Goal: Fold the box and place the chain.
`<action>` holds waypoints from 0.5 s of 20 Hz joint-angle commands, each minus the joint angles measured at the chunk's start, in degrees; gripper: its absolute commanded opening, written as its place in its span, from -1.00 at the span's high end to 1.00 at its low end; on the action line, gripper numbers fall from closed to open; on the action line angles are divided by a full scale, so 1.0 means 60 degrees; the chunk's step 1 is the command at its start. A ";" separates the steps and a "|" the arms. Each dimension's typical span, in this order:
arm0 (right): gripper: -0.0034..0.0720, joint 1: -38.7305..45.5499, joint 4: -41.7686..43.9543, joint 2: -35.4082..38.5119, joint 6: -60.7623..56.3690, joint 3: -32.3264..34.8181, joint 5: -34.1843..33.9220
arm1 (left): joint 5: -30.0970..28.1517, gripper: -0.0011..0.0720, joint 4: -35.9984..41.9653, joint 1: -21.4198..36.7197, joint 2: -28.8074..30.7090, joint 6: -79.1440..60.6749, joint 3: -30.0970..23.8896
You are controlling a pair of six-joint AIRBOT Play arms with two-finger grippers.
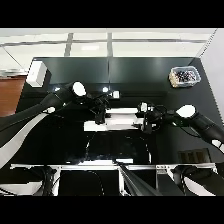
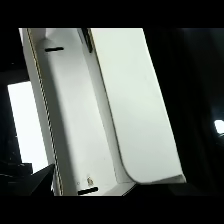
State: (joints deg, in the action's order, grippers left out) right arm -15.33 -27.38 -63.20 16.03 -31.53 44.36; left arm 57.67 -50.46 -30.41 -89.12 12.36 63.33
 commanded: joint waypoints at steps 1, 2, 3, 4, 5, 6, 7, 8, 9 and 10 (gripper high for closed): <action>-0.96 -0.0222 -0.0142 -0.0182 0.0149 0.0080 0.0477 | 0.0076 0.90 0.0018 -0.0004 0.0000 -0.0066 0.0007; -0.96 -0.0335 -0.0208 -0.0310 0.0157 0.0138 0.0430 | 0.0076 0.90 0.0018 -0.0004 0.0000 -0.0062 0.0007; -0.96 -0.0430 -0.0233 -0.0452 0.0160 0.0164 0.0291 | 0.0076 0.90 0.0022 -0.0004 0.0000 -0.0058 0.0007; -0.96 -0.0474 -0.0280 -0.0576 0.0168 0.0164 0.0168 | 0.0084 0.90 0.0025 -0.0007 0.0000 -0.0058 0.0007; -0.96 -0.0495 -0.0310 -0.0685 0.0168 0.0164 0.0047 | 0.0113 0.90 0.0025 -0.0007 0.0000 -0.0055 0.0007; -0.96 -0.0495 -0.0331 -0.0783 0.0168 0.0164 -0.0015 | 0.0153 0.90 0.0022 -0.0004 0.0000 -0.0051 0.0007; -0.96 -0.0495 -0.0539 -0.0856 0.0168 0.0164 -0.0015 | 0.0178 0.90 0.0025 -0.0007 0.0000 -0.0051 0.0007; -0.96 -0.0495 -0.0725 -0.0914 0.0164 0.0164 -0.0011 | 0.0189 0.90 0.0022 -0.0004 0.0000 -0.0051 0.0007; -0.96 -0.0488 -0.0776 -0.0958 0.0160 0.0164 -0.0011 | 0.0189 0.90 0.0022 -0.0004 0.0000 -0.0051 0.0007; -0.96 -0.0477 -0.0761 -0.1009 0.0157 0.0160 -0.0007 | 0.0189 0.90 0.0025 -0.0004 0.0000 -0.0051 0.0007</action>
